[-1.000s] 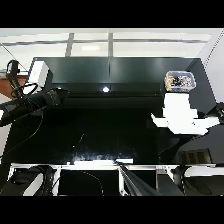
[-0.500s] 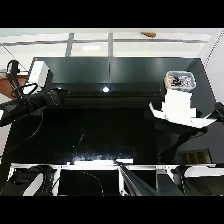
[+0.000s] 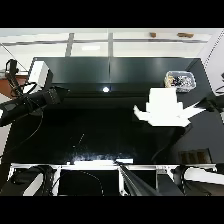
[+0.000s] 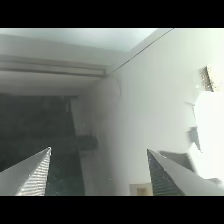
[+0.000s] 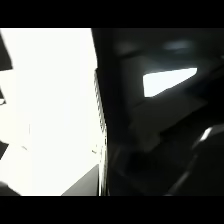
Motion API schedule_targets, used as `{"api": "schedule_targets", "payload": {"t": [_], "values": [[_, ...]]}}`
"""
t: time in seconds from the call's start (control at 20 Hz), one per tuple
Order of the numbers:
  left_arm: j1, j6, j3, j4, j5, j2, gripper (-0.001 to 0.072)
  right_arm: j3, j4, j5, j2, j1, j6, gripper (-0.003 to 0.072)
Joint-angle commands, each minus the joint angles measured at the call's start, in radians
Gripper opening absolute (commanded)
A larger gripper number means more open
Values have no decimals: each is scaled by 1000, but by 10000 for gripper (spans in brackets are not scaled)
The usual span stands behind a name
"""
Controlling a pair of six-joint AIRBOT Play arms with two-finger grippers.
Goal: Fold the box and place the chain.
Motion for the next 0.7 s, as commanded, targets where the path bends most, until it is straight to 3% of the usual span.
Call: {"api": "schedule_targets", "payload": {"t": [0.0, 0.1, 0.2, 0.3, 0.45, 0.55, 0.65], "values": [[-1, 1, 0, -13, -40, -6, 683, -136, 76, -32, 155, 153, 45, 46], [-2, 1, 0, -12, -105, -26, 683, -241, 181, -113, 278, 259, 44, 46], [-24, 32, -2, 1, -143, -64, 683, -364, 222, -317, 423, 382, 45, 46], [-61, 70, -6, 4, -133, -113, 683, -499, 223, -508, 563, 505, 45, 46], [-79, 42, -6, -26, -114, -221, 683, -682, 233, -674, 727, 652, 49, 46], [-47, 99, -5, -149, -125, -333, 684, -764, 234, -712, 787, 715, 48, 46], [-7, 355, -5, -393, -246, -453, 684, -802, 234, -700, 802, 761, 48, 46]]}}
